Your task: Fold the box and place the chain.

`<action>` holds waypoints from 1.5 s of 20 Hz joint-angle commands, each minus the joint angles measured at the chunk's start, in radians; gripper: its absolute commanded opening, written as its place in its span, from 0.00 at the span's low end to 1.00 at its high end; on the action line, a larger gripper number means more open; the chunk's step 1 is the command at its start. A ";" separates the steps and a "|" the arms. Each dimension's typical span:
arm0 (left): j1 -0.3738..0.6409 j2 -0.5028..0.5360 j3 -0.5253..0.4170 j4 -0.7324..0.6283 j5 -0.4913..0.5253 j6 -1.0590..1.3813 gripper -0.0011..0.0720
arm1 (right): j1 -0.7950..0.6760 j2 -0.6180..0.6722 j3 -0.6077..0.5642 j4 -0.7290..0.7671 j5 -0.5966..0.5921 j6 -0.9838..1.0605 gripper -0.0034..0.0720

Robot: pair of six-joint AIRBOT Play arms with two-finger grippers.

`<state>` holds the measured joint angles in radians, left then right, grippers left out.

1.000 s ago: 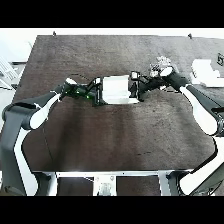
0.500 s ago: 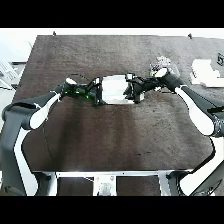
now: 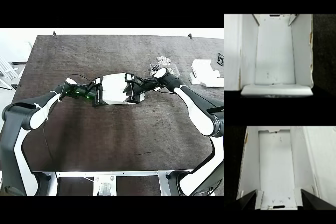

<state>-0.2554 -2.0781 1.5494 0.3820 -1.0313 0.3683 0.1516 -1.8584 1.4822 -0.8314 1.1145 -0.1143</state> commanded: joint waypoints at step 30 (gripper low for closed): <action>0.001 0.001 0.000 -0.001 0.002 -0.001 0.66 | -0.275 0.009 -0.093 0.016 0.000 0.986 0.06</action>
<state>-0.2550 -2.0777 1.5494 0.3813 -1.0302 0.3672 -0.1463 -1.7874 1.3949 -0.8936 1.1164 0.8726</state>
